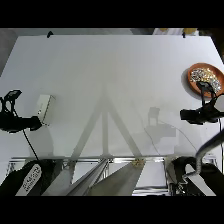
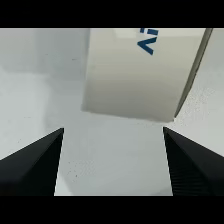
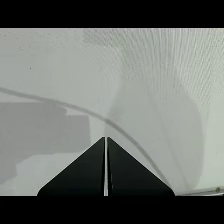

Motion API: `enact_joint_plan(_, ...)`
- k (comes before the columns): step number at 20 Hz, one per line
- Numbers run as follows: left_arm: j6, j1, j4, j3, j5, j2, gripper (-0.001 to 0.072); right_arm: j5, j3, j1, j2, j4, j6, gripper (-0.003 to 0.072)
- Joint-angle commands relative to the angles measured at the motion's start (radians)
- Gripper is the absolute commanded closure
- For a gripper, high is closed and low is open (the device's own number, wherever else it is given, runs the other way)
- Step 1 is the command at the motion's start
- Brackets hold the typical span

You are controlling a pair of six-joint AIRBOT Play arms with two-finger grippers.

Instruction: Fold the box and place the chain.

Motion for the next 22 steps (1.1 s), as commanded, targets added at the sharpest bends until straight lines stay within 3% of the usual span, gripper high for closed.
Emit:
enact_joint_plan(1,-0.019,-0.036,0.017,-0.002,-0.039,0.157,0.0017,0.0,0.0,-0.001,0.001,0.0,0.0,0.0665)
enact_joint_plan(4,-0.023,-0.056,0.011,-0.002,-0.094,0.326,0.0018,0.0,0.0,-0.001,0.001,0.0,0.0,0.0665)
enact_joint_plan(8,-0.03,-0.056,0.01,-0.002,-0.157,0.461,0.0018,0.0,0.0,-0.001,0.001,0.0,0.0,0.0665)
enact_joint_plan(17,-0.074,-0.056,0.01,-0.003,-0.163,0.481,0.0018,0.0,0.0,-0.001,0.001,0.0,0.0,0.0665)
enact_joint_plan(22,-0.073,-0.056,0.01,-0.003,-0.108,0.481,0.0018,0.0,0.0,-0.001,0.001,0.0,0.0,0.0665)
